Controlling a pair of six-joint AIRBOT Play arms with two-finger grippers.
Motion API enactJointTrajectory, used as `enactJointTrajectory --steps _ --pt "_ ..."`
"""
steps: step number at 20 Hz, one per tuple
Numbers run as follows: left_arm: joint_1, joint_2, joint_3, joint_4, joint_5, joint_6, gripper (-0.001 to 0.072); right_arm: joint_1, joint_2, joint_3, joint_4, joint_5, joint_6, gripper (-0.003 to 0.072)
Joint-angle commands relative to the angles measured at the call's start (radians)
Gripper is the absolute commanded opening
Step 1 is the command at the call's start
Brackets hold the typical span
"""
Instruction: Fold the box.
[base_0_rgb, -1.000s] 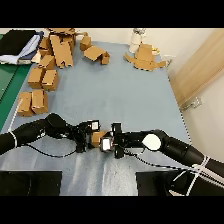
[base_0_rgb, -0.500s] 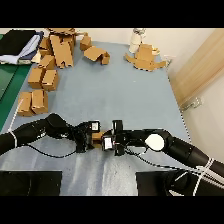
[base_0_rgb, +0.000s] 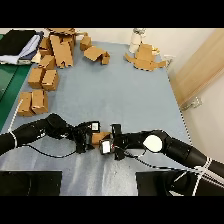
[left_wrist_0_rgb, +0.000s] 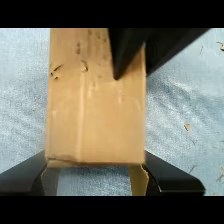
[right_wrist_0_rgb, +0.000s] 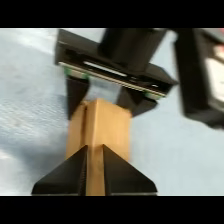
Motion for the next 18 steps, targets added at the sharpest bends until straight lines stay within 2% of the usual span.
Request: enactJointTrajectory --steps 1,7,9,10,12,13,16,18 --pt "0.001 0.0 0.0 0.0 0.002 0.0 0.0446 0.038 -0.023 0.0 0.006 0.019 0.022 0.0141" --pt "0.001 0.0 0.0 0.0 0.002 0.0 0.0446 0.038 -0.005 0.001 0.014 -0.005 0.058 0.0155" --pt "0.001 0.0 0.0 0.0 0.002 0.0 0.0446 0.035 0.064 0.008 0.0 -0.027 0.217 0.0155" --pt "0.001 0.0 0.0 0.0 0.002 0.0 0.0446 0.028 0.109 0.011 -0.019 -0.042 0.393 0.0153" --pt "0.001 0.0 0.0 0.0 0.003 0.0 0.0446 -0.014 0.196 0.01 -0.075 -0.045 0.888 0.0006" --pt "0.001 0.0 0.0 0.0 0.003 0.0 0.0446 -0.037 0.227 0.003 -0.146 -0.039 1.13 0.0006" --pt "0.001 0.0 0.0 0.0 0.003 0.0 0.0446 -0.066 0.292 -0.044 -0.4 -0.074 1.68 0.0004" --pt "0.001 0.0 0.0 0.0 0.004 0.0 0.0446 -0.071 0.302 -0.095 -0.447 -0.159 1.963 0.0004"
